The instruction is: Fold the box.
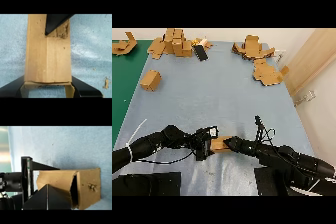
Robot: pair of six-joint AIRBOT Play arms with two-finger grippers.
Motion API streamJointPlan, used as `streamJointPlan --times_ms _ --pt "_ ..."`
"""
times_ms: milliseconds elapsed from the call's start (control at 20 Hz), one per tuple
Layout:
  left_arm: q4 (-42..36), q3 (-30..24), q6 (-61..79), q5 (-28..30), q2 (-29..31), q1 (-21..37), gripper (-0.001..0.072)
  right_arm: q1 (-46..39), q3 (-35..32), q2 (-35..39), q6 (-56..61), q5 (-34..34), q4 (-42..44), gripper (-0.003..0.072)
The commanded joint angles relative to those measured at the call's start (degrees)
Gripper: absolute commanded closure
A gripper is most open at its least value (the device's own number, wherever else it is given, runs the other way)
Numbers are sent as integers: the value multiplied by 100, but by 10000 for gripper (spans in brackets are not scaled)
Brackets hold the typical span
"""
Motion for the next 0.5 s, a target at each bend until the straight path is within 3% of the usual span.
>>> streamJointPlan --times_ms 0,450 --pt "2 4 0 0 0 0 270 7 -9 -68 15 -164 -37 684" --pt "2 4 0 2 2 0 270 7 -9 -168 13 -181 -151 684"
